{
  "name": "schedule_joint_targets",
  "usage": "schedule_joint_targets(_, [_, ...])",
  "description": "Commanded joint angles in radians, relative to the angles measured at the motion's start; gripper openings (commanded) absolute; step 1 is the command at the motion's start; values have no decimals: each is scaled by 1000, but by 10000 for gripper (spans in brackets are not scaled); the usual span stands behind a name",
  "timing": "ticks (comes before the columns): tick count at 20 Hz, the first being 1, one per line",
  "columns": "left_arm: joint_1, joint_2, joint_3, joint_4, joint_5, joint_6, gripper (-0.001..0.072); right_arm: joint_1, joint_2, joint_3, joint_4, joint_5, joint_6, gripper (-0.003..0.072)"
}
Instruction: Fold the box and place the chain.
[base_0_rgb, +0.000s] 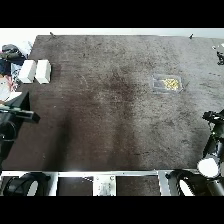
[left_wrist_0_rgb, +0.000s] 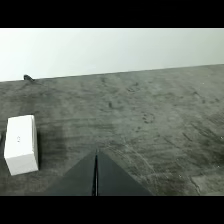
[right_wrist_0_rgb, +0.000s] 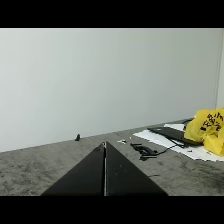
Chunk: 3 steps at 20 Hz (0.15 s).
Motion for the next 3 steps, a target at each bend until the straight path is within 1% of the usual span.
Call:
schedule_joint_targets(1, [-5,60,-40,-3,-49,-6,11,0,0,0,0,0,0,8])
schedule_joint_targets(3, [-5,60,-40,-3,-48,-6,12,0,0,0,0,0,0,9])
